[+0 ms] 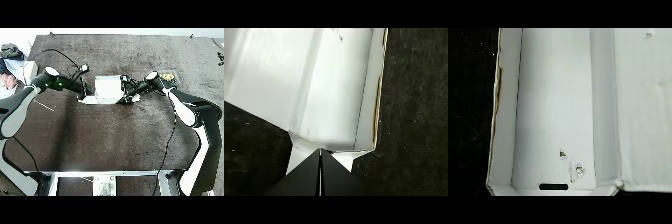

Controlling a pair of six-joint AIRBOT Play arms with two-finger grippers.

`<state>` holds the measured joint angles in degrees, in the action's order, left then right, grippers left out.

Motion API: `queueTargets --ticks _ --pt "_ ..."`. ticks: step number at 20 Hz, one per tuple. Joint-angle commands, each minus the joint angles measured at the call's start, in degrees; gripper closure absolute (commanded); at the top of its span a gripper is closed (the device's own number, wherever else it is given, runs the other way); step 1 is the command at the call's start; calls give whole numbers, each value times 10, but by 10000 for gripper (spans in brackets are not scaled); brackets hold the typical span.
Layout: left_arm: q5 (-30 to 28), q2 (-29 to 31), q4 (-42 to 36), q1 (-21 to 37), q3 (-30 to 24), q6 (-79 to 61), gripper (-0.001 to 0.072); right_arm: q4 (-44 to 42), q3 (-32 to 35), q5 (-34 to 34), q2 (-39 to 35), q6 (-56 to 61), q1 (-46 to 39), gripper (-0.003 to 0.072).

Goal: Fold the box and place the chain.

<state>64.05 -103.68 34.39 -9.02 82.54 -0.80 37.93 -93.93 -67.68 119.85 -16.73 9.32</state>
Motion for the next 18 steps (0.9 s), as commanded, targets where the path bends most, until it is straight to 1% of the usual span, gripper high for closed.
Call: queueTargets --ticks 1,3,5,7,9,12,15,18 --pt "9 60 40 20 -5 116 705 0 0 0 0 0 0 235" --pt "9 106 61 42 -24 197 705 0 0 0 0 0 0 236" --pt "9 156 64 70 -57 278 705 0 0 0 0 0 0 236" --pt "9 189 64 95 -94 351 704 0 0 0 0 0 0 235" --pt "5 192 69 108 -121 409 702 0 0 0 0 0 0 236" --pt "-35 191 77 112 -160 470 702 0 0 0 0 0 0 236" --pt "-69 188 76 113 -184 504 701 0 0 0 0 0 0 236" --pt "-51 157 68 113 -184 514 701 0 0 0 0 0 0 235"
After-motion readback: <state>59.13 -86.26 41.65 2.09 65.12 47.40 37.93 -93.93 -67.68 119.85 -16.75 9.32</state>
